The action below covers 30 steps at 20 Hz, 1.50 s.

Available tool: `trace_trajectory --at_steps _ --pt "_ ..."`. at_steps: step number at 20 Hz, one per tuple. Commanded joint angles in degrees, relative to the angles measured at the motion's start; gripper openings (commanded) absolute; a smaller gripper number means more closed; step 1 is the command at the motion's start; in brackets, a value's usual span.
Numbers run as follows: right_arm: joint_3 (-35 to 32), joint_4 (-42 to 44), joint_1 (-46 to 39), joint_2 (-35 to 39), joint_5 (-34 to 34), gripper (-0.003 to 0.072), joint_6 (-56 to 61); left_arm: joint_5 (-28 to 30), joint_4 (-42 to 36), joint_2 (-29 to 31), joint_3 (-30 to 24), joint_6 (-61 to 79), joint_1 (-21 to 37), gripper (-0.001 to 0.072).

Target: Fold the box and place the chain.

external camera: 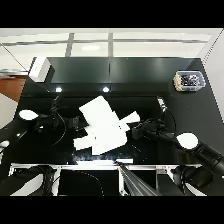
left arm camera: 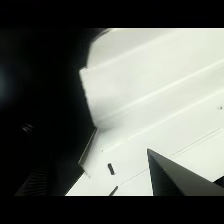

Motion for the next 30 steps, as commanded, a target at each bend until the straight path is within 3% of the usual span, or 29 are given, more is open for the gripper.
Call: trace_trajectory --at_steps 1,4,7,10,11,13,14,16,17,19,21,25,28,30 --pt "0.0 0.72 0.09 0.04 1.46 0.004 0.31 -3.85 -15.41 -8.41 0.07 21.18 0.07 0.0706" --pt "0.0 1.36 0.09 0.04 2.97 0.004 0.5 -9.14 -18.14 -13.38 0.44 29.03 0.07 0.0705" --pt "0.0 1.33 0.07 0.04 2.8 0.0041 0.5 -15.91 -12.81 -16.72 2.08 32.37 0.07 0.0688" --pt "0.0 1.36 0.07 0.04 2.6 0.004 0.57 -18.1 -8.11 -17.2 2.78 34.56 0.11 0.0667" --pt "0.0 1.36 0.07 0.04 2.6 0.0041 1.01 -17.97 -6.82 -17.2 2.82 34.71 0.11 0.0557" --pt "0.0 1.36 0.07 0.04 2.58 0.004 1.14 -17.94 -6.29 -17.2 2.82 36.06 0.09 0.042" --pt "0.0 1.33 0.09 0.04 2.64 0.004 1.16 -17.86 -6.54 -17.2 2.82 36.41 0.09 0.0289" --pt "0.0 1.31 0.07 0.04 2.73 0.0042 1.4 -17.97 -6.88 -17.2 2.84 37.68 0.07 0.0182" --pt "0.0 1.27 0.07 0.04 2.6 0.0172 1.57 -18.01 -6.99 -17.2 2.84 37.68 0.07 0.0069" --pt "0.07 0.35 -0.81 0.09 2.95 0.0692 1.57 -18.27 -6.93 -17.2 2.84 37.7 0.07 0.0028" --pt "1.44 -5.42 -5.16 0.5 7.26 0.0709 1.53 -19.39 -6.32 -17.09 3.26 37.92 0.04 0.0026" --pt "11.19 -29.4 -18.49 2.23 23.89 0.0709 0.07 -20.2 0.5 -13.22 7.37 38.95 -2.51 0.0022" --pt "17.0 -43.41 -21.86 2.23 32.94 0.0709 -8.74 -12.22 6.71 -5.53 10.75 39.67 -9.7 0.0022" --pt "16.74 -44.37 -21.49 1.92 36.04 0.0708 -16.31 -4.31 9.46 -0.11 11.04 47.08 -16.09 0.0024"
